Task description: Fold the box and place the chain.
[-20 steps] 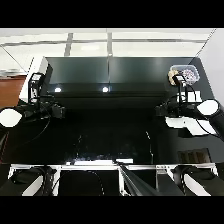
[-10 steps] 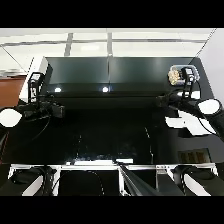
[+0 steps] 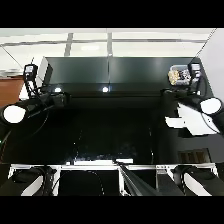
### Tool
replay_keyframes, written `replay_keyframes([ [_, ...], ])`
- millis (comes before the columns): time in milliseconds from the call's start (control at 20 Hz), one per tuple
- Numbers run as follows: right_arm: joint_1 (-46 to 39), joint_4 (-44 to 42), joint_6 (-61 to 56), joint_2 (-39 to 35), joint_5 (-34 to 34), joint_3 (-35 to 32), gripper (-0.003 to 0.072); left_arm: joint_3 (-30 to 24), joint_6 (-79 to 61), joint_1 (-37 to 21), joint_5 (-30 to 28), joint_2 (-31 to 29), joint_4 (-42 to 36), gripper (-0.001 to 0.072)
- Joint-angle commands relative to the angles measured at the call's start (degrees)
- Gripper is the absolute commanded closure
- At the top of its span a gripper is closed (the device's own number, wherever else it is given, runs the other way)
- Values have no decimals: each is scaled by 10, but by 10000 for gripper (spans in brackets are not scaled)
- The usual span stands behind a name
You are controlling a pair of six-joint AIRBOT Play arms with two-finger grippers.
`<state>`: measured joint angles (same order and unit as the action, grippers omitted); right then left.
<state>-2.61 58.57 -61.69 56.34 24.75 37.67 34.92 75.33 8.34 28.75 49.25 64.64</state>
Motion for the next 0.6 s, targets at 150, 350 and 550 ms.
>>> replay_keyframes([
  [150,-393,182,-159,120,56,140,-34,0,1,0,-26,32,-23,3],
  [350,-584,115,-107,259,213,272,-34,0,1,0,-26,46,-24,3],
  [550,-615,32,36,385,423,415,-34,0,1,0,-26,61,-37,3],
])
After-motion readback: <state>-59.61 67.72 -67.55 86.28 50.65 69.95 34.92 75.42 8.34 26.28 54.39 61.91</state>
